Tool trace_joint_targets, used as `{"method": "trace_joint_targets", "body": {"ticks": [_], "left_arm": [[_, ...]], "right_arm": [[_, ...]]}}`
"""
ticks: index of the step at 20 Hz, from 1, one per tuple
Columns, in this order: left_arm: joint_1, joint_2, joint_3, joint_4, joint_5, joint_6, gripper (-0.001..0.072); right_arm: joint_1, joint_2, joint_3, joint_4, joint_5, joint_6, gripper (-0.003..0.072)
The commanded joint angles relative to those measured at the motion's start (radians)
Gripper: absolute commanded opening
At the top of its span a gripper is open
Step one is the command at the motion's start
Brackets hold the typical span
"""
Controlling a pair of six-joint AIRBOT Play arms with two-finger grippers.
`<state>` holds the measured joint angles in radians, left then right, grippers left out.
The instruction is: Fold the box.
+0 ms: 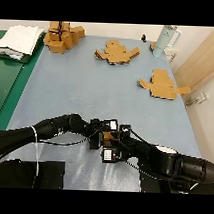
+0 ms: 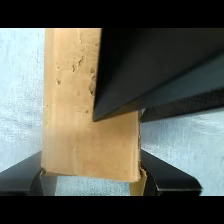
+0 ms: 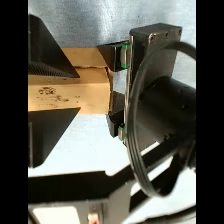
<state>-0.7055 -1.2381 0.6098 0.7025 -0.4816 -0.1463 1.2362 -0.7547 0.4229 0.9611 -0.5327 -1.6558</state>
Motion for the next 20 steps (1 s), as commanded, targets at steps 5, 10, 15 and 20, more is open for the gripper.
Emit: {"method": "trace_joint_targets", "body": {"ticks": [5,10,15,20], "left_arm": [[0.001,0.001,0.000,0.000,0.000,0.000,0.0516],[0.001,0.001,0.000,0.000,0.001,0.000,0.0516],[0.001,0.000,0.000,0.000,0.001,0.000,0.0516],[0.001,0.000,0.000,0.000,0.000,0.000,0.0516]], "right_arm": [[-0.001,-0.040,0.000,0.023,0.001,0.000,0.0300],[0.000,-0.042,0.000,0.011,0.000,0.000,0.0167],[0.000,-0.042,0.000,0.013,0.000,0.000,0.0149],[0.000,-0.042,0.000,0.041,0.000,0.000,0.0118]]}}
